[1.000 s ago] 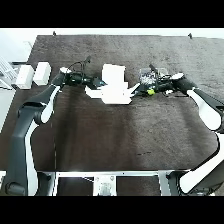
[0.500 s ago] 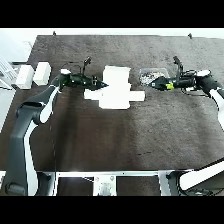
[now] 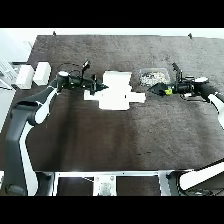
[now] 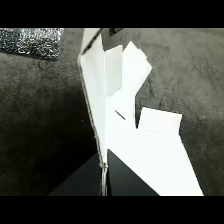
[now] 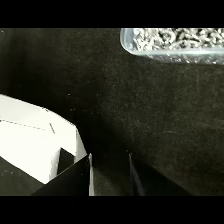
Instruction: Fold the box and place the chain.
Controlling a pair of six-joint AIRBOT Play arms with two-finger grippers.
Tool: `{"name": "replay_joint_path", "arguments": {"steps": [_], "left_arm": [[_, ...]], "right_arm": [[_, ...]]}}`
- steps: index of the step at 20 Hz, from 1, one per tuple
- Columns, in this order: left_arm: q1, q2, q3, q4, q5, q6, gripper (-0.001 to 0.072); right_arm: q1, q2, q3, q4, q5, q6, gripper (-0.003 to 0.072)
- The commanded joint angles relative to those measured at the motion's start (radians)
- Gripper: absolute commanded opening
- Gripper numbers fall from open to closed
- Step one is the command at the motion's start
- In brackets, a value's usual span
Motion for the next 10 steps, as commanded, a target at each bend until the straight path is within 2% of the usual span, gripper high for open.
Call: {"name": "replay_joint_path", "arguments": {"steps": [1, 3, 10], "left_arm": [[-0.008, 0.076, -0.128, -0.024, 0.066, 0.180, 0.0017], [-0.007, 0.087, -0.182, -0.049, 0.069, 0.260, 0.0017], [-0.008, 0.050, -0.195, -0.001, 0.040, 0.303, 0.0019]], "right_arm": [[0.000, 0.001, -0.016, 0.051, -0.013, -0.057, 0.0305], [0.002, 0.001, -0.016, 0.104, -0.013, -0.098, 0.0305], [0.026, 0.004, -0.016, 0.178, 0.000, -0.146, 0.0305]]}}
